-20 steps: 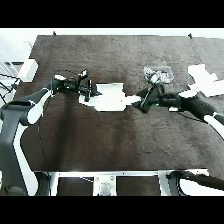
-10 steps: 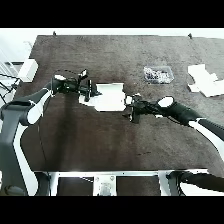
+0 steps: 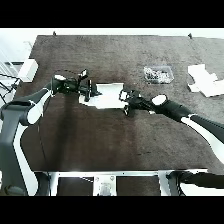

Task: Fold the box and place the chain.

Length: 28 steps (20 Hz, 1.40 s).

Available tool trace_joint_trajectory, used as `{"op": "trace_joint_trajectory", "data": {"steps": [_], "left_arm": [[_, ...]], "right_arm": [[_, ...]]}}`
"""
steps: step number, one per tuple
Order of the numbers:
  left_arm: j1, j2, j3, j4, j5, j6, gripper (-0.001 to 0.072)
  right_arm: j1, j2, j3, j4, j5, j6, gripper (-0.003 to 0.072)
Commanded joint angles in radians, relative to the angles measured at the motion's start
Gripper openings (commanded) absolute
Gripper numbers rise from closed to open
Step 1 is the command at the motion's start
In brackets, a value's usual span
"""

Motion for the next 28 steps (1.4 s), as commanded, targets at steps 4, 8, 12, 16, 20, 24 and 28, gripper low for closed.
{"op": "trace_joint_trajectory", "data": {"steps": [4,8,12,16,20,24,28], "left_arm": [[0.000,-0.001,0.000,0.000,0.000,0.000,0.0019],[0.000,-0.001,0.000,0.000,0.000,0.000,0.0019],[0.000,-0.001,0.000,0.000,0.000,0.000,0.0019],[0.000,-0.001,0.000,0.000,0.000,0.000,0.0019],[0.000,-0.001,0.000,0.000,0.000,0.000,0.0019],[0.000,-0.001,0.000,0.000,0.000,0.000,0.0019],[0.000,-0.001,0.000,0.000,0.000,0.000,0.0019]], "right_arm": [[-0.029,-0.032,0.069,0.019,-0.026,-0.001,0.0621],[-0.059,-0.067,0.090,0.018,0.025,-0.002,0.0621],[-0.106,-0.113,0.158,0.018,0.133,-0.002,0.0622],[-0.162,-0.163,0.247,0.018,0.305,-0.001,0.0623],[-0.202,-0.241,0.329,0.018,0.446,-0.002,0.0623],[-0.220,-0.331,0.421,0.016,0.555,-0.001,0.0623],[-0.231,-0.423,0.522,0.017,0.649,0.002,0.0623]]}}
